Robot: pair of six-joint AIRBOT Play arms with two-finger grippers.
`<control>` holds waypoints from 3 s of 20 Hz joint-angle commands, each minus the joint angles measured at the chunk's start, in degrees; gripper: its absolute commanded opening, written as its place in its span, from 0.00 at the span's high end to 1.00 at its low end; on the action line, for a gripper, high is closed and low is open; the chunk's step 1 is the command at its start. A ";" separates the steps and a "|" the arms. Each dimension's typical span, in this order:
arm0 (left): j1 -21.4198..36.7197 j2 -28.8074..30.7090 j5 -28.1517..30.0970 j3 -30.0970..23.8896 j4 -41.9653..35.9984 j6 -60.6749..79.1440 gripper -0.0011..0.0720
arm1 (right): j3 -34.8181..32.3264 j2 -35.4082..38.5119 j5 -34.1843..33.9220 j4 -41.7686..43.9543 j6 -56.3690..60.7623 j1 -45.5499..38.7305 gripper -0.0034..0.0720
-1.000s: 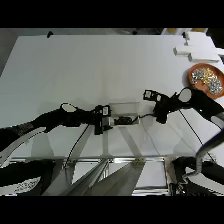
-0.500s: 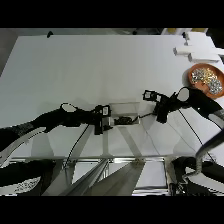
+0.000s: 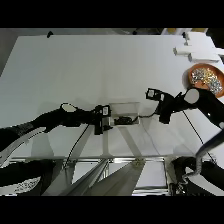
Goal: Fold the box and place the chain.
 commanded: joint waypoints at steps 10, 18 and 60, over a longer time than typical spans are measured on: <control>0.02 0.04 0.02 0.00 0.00 0.00 0.86 | 0.04 10.05 -0.50 37.94 3.65 12.28 0.93; 0.02 0.04 0.02 0.00 0.00 0.00 0.86 | 0.04 4.70 -12.50 29.86 14.38 22.69 0.89; 0.02 0.04 0.02 0.00 0.00 0.00 0.86 | 9.38 -17.66 -4.31 -16.39 58.99 -4.09 0.93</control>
